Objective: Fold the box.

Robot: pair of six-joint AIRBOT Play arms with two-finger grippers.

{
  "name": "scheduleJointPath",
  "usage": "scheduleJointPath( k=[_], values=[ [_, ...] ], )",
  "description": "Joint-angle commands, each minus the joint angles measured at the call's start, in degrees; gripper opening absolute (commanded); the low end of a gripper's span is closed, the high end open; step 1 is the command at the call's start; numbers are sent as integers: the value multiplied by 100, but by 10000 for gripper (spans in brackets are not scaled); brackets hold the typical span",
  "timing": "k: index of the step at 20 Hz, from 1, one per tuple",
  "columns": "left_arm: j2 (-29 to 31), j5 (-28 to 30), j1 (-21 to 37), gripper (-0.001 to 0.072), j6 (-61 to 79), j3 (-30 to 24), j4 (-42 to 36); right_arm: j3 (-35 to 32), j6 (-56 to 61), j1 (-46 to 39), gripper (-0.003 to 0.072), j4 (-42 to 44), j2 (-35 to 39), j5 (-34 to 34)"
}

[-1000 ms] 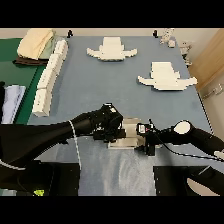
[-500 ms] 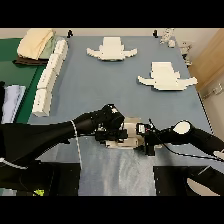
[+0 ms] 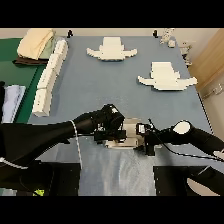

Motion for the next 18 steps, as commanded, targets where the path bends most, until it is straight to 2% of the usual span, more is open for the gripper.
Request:
scheduleJointPath(
  k=[1, 8, 11, 14, 15, 16, 18],
  values=[
    [2, -175, 2, 696, 203, 162, -227, 2, 0, 2, 490, -4, 4, 7],
    [201, -1403, 271, 695, 654, 946, -184, 2, -2, 2, 490, -4, 4, 7],
    [566, -1810, 415, 694, 758, 992, -103, 2, 0, 2, 490, -4, 4, 7],
    [944, -2581, 466, 684, 754, 992, 522, 2, -2, 2, 490, -4, 4, 7],
    [1005, -2743, 463, 418, 754, 992, 612, 2, 0, 2, 490, -4, 4, 7],
    [1032, -2931, 463, 26, 981, 992, 636, 2, 0, 2, 490, -4, 4, 7],
    [1036, -3364, 533, 14, 1530, 990, 809, 2, 0, 2, 490, -4, 4, 7]
  ],
)
